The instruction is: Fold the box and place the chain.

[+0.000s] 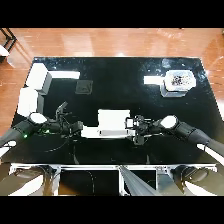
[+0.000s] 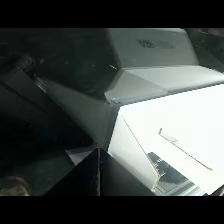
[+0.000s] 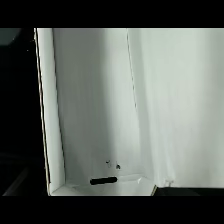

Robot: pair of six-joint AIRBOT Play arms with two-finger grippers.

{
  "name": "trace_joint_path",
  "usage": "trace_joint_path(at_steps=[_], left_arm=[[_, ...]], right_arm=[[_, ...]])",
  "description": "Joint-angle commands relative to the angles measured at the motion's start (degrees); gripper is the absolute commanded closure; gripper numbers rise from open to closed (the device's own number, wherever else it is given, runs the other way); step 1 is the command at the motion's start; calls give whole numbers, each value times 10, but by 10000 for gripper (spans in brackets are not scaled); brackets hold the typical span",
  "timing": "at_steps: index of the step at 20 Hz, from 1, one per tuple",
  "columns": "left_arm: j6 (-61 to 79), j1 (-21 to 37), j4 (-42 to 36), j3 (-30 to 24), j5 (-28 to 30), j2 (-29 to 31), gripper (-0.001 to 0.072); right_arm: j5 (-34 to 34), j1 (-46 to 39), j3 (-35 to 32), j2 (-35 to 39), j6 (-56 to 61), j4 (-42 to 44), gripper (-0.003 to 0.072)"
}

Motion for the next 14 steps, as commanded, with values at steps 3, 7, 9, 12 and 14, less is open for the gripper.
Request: trace_joint_path(at_steps=[3,7,9,12,14], left_arm=[[9,-9,1,27,-26,-2,259],[14,-9,9,61,-82,-2,87],[14,-10,9,72,-98,-2,87],[14,-14,-7,77,-101,-2,86],[14,-24,-19,77,-104,-2,86]], right_arm=[[-1,1,0,0,0,-3,321],[-1,1,0,0,0,-3,321],[-1,1,0,0,0,-3,321],[-1,1,0,0,0,-3,321],[-1,1,0,0,0,-3,321]])
